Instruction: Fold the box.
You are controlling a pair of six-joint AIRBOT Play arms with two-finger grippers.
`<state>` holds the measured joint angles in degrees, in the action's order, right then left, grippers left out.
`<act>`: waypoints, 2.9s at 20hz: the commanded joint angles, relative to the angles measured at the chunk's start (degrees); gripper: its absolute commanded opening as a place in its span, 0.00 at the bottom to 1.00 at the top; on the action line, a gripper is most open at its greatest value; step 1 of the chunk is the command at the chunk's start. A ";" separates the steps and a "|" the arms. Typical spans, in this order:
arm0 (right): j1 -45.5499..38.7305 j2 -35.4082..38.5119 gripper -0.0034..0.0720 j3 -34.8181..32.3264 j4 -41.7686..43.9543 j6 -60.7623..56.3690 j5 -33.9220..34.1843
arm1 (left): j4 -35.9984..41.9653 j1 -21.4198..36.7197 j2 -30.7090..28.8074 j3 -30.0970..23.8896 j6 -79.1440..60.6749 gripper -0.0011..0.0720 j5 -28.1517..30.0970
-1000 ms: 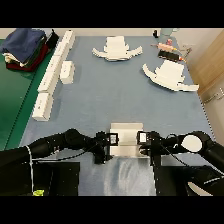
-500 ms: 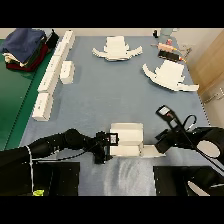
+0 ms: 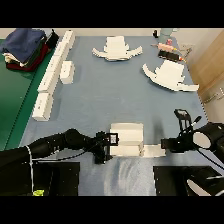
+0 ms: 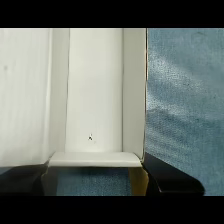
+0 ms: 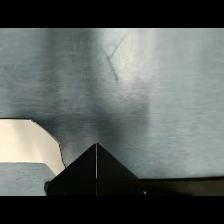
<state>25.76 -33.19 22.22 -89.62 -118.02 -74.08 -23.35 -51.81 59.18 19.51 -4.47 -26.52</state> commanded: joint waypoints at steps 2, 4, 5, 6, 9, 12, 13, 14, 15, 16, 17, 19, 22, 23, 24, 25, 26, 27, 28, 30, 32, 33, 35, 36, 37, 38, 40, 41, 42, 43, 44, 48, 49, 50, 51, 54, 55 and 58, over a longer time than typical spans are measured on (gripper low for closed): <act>-0.39 -6.93 0.05 -2.51 15.87 7.82 8.28 | 0.00 0.00 0.04 0.07 -0.02 0.65 0.00; -0.39 -7.45 0.05 -2.51 22.73 12.28 10.78 | 0.00 0.00 0.04 0.07 -0.02 0.65 0.00; -0.39 -7.41 0.05 -2.43 24.63 13.22 10.60 | 0.00 0.00 0.04 0.07 -0.02 0.65 0.00; -0.39 -7.13 0.05 -2.40 25.86 13.86 9.88 | 0.00 0.00 0.04 0.07 -0.02 0.65 0.00; -0.39 -4.09 0.05 -2.10 27.12 14.16 9.20 | 0.00 0.00 0.04 0.07 -0.02 0.65 0.00; -0.39 -0.37 0.06 -0.85 27.04 14.16 9.25 | 0.00 0.00 0.04 0.07 -0.02 0.65 0.00; -0.39 0.55 0.13 -0.63 26.97 14.16 9.33 | 0.00 0.00 0.02 0.07 -0.02 0.65 0.00; -0.39 1.11 0.24 -0.63 26.88 14.16 9.55 | 0.00 0.00 0.04 0.07 -0.02 0.65 0.00; -0.39 1.16 0.38 -0.63 26.84 14.16 9.66 | 0.00 0.00 0.04 0.07 -0.02 0.65 0.00; -0.39 0.98 0.44 -0.63 26.86 14.19 9.64 | 0.00 0.00 0.04 0.07 -0.02 0.65 0.00; -0.39 0.98 0.45 -0.63 26.86 14.19 9.66 | 0.00 0.00 0.04 0.07 -0.02 0.65 0.00; -0.39 0.98 0.45 -0.63 26.97 14.19 9.66 | 0.00 0.00 0.04 0.07 -0.02 0.65 0.00; -0.39 0.98 0.45 -0.63 27.93 14.60 9.68 | 0.00 0.00 0.04 0.07 -0.02 0.65 0.00; -0.39 0.98 0.45 -0.63 28.11 14.62 9.66 | 0.00 0.00 0.04 0.07 -0.02 0.65 0.00; -0.39 0.98 0.45 -0.63 28.46 14.64 9.66 | 0.00 0.00 0.04 0.07 -0.02 0.65 0.00; -0.35 0.98 0.45 -0.63 28.92 14.73 9.68 | 0.00 0.00 0.04 0.07 -0.02 0.65 0.00; -0.20 0.98 0.45 -0.63 29.51 15.28 9.75 | 0.00 0.00 0.04 0.07 -0.02 0.65 0.00; 0.24 0.90 0.45 -0.63 29.83 15.47 10.12 | 0.00 0.00 0.04 0.07 -0.02 0.65 0.00; 1.01 0.52 0.59 -0.66 30.36 16.11 10.71 | 0.00 0.00 0.02 0.07 -0.02 0.65 0.00; 2.69 -1.40 0.65 -0.66 30.51 16.02 12.04 | 0.00 0.00 0.04 0.07 -0.02 0.65 0.00; 3.78 -4.37 0.53 -0.61 30.23 16.02 13.46 | 0.00 0.00 0.04 0.07 -0.02 0.65 0.00; 4.35 -5.79 0.53 -0.35 29.62 15.96 14.62 | 0.00 0.00 0.04 0.07 -0.02 0.65 0.00; 5.66 -8.83 0.53 1.31 26.93 14.43 15.10 | 0.00 0.00 0.04 0.07 -0.02 0.65 0.00; 6.95 -10.36 0.53 2.62 24.68 12.90 14.88 | 0.00 0.00 0.04 0.07 -0.02 0.65 0.00; 8.48 -11.67 0.53 3.98 22.32 10.60 14.58 | 0.00 0.00 0.04 0.07 -0.02 0.65 0.00; 10.51 -12.96 0.53 5.51 19.50 7.41 14.19 | 0.00 0.00 0.04 0.07 -0.02 0.65 0.00; 15.19 -15.72 0.53 8.76 13.53 -0.68 11.56 | 0.00 0.00 0.04 0.07 -0.02 0.65 0.00; 17.75 -17.33 0.53 10.47 10.47 -5.01 9.62 | 0.00 0.00 0.04 0.07 -0.02 0.65 0.00; 20.00 -18.86 0.53 11.98 8.02 -8.63 7.91 | 0.00 0.00 0.04 0.07 -0.02 0.65 0.00; 22.32 -20.55 0.53 13.49 6.16 -12.15 6.45 | 0.00 0.00 0.04 0.07 -0.02 0.65 0.00; 24.04 -22.10 0.53 14.86 5.31 -14.86 5.62 | 0.00 0.00 0.04 0.07 -0.02 0.65 0.00; 27.67 -27.89 0.53 19.67 3.63 -23.08 5.25 | 0.00 0.00 0.04 0.07 -0.02 0.65 0.00; 27.96 -29.14 0.53 20.61 3.28 -24.46 4.94 | 0.00 0.00 0.04 0.07 -0.02 0.65 0.00; 27.93 -30.12 0.53 21.29 3.32 -25.46 4.57 | 0.00 0.00 0.04 0.07 -0.02 0.65 0.00; 27.93 -30.88 0.53 21.75 3.30 -26.64 4.20 | 0.00 0.00 0.04 0.07 -0.02 0.65 0.00; 27.93 -32.11 0.53 21.84 3.39 -29.92 3.54 | 0.00 0.00 0.04 0.07 -0.02 0.65 0.00; 27.96 -32.41 0.53 21.81 3.50 -30.60 3.43 | 0.00 0.00 0.04 0.07 -0.02 0.65 0.00; 27.96 -33.57 0.53 21.81 3.50 -32.22 3.39 | 0.00 0.00 0.04 0.07 -0.02 0.65 0.00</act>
<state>53.56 -65.47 43.77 -85.97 -147.37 -70.13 -23.33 -51.81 59.20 19.53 -4.49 -26.52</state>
